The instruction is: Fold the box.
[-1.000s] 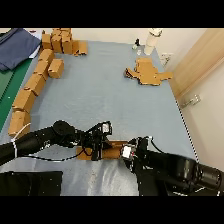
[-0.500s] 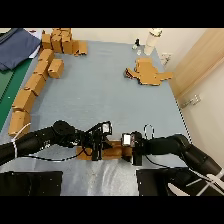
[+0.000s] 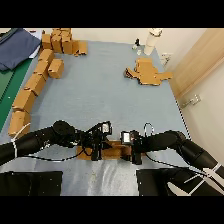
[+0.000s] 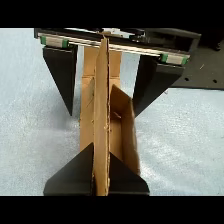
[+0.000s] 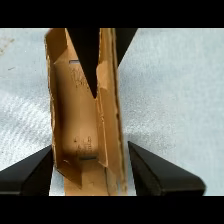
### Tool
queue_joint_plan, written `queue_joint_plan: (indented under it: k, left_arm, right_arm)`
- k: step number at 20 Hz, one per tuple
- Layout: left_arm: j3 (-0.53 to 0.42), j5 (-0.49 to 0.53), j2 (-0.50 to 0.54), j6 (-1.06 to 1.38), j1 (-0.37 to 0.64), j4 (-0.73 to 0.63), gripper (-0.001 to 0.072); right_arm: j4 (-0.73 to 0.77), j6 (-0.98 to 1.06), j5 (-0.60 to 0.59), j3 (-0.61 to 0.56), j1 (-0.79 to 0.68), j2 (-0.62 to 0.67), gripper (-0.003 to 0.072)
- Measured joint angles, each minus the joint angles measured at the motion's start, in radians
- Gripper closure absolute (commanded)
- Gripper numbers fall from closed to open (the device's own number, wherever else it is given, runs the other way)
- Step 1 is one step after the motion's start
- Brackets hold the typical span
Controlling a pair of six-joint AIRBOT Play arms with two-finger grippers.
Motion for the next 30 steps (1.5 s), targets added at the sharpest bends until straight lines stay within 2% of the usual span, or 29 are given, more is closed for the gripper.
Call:
queue_joint_plan:
  k: [5, 13, 27, 29, 30]
  left_arm:
    - [0.0, 0.0, 0.0, 0.0, 0.0, 0.0, 0.0696]
    - [0.0, 0.0, 0.0, 0.0, 0.0, 0.0, 0.0696]
    - [0.0, -0.001, 0.0, 0.0, 0.0, 0.0, 0.0696]
    - [0.0, 0.0, 0.0, 0.0, 0.0, 0.0, 0.0696]
    - [0.0, -0.001, 0.0, 0.0, 0.0, 0.0, 0.0696]
  right_arm:
    - [0.005, -0.006, -0.03, 0.0, 0.0, -0.029, -0.0034]
    - [0.011, -0.01, 0.014, 0.001, 0.002, -0.12, -0.0034]
    - [0.01, -0.048, 0.048, -0.003, 0.008, -0.153, -0.0034]
    - [0.01, -0.053, 0.052, -0.003, 0.008, -0.153, 0.0027]
    - [0.01, -0.055, 0.055, -0.004, 0.008, -0.153, 0.0027]
